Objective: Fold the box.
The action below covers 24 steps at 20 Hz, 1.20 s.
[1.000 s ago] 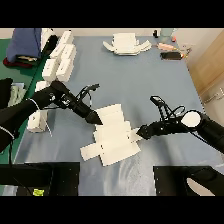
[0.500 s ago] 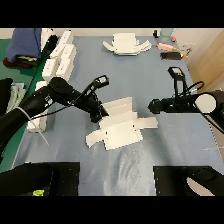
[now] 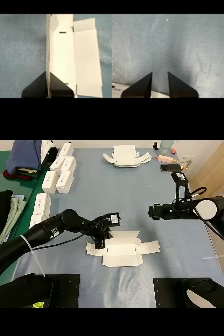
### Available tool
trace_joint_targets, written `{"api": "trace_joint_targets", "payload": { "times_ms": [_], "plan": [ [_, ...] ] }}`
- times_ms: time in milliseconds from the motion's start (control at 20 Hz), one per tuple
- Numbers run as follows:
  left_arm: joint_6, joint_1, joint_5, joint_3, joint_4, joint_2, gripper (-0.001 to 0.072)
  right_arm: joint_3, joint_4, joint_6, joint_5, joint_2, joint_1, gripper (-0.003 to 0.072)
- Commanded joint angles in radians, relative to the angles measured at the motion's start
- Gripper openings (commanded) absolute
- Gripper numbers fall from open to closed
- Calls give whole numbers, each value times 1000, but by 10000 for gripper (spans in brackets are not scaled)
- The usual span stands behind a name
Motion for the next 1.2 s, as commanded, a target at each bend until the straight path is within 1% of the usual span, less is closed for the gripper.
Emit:
{"api": "trace_joint_targets", "payload": {
  "times_ms": [0, 200, 450, 650, 850, 900, 950, 1050, 1150],
  "plan": [
    [35, -23, 60, -43, 1, 3, 11, 2, 11, 5, -1, -21, 2, 288],
    [35, -23, 46, -54, -35, 3, 11, 2, 13, 4, -2, -32, 8, 288],
    [17, -23, -45, -54, -37, 3, 11, 2, 13, 4, 0, -31, 8, 288],
    [-14, -23, -49, -53, -42, 3, 14, 2, 12, 4, 8, -31, 8, 288],
    [-13, -23, -55, -53, -55, 3, 15, 2, 8, 4, 50, -31, 8, 276],
    [-13, -22, -55, -53, -55, 3, 15, 2, 5, 4, 66, -31, 8, 190],
    [-13, -22, -55, -53, -55, 3, 15, 2, 0, 4, 94, -31, 8, 13],
    [-13, -22, -56, -53, -55, 3, 15, 2, -3, 5, 187, -31, 8, 2],
    [-13, -23, -56, -53, -55, 3, 15, 2, 2, 8, 321, -28, 26, 2]
  ]
}}
